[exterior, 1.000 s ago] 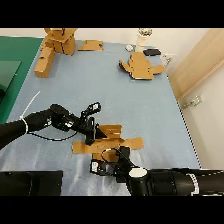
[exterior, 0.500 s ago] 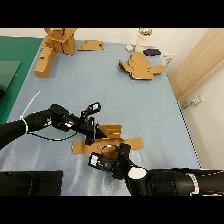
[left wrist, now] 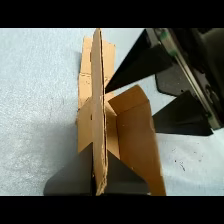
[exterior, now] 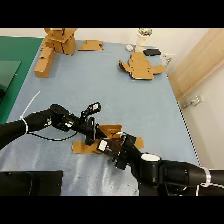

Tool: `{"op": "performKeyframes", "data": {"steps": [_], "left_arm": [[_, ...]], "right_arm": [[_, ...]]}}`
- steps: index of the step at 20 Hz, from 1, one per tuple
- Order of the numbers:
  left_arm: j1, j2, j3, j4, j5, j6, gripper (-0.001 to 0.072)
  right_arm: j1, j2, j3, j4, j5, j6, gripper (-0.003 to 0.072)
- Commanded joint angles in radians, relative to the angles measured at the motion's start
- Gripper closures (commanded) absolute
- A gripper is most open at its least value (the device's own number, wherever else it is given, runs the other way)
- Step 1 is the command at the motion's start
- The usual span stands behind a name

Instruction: Fold the box.

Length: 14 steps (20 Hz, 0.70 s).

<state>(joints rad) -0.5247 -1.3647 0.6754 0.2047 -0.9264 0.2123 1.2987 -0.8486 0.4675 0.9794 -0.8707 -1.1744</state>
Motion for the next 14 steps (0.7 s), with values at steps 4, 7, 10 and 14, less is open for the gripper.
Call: {"op": "performKeyframes", "data": {"steps": [4,7,10,14], "left_arm": [[0.001,0.0,0.001,0.0,0.0,0.0,0.0695],[0.001,0.0,0.001,0.0,0.0,0.0,0.0695],[0.001,-0.001,0.001,0.0,0.0,0.0,0.0695],[0.001,-0.001,0.001,0.0,0.0,0.0,0.0696]], "right_arm": [[-0.17,0.179,-0.128,0.032,0.195,-0.148,-0.0034],[-0.287,0.189,-0.145,0.246,0.277,-0.414,-0.0034],[-0.455,0.189,-0.145,0.65,0.318,-0.939,-0.0034],[-0.647,0.187,-0.145,1.02,0.278,-1.425,-0.0034]]}}
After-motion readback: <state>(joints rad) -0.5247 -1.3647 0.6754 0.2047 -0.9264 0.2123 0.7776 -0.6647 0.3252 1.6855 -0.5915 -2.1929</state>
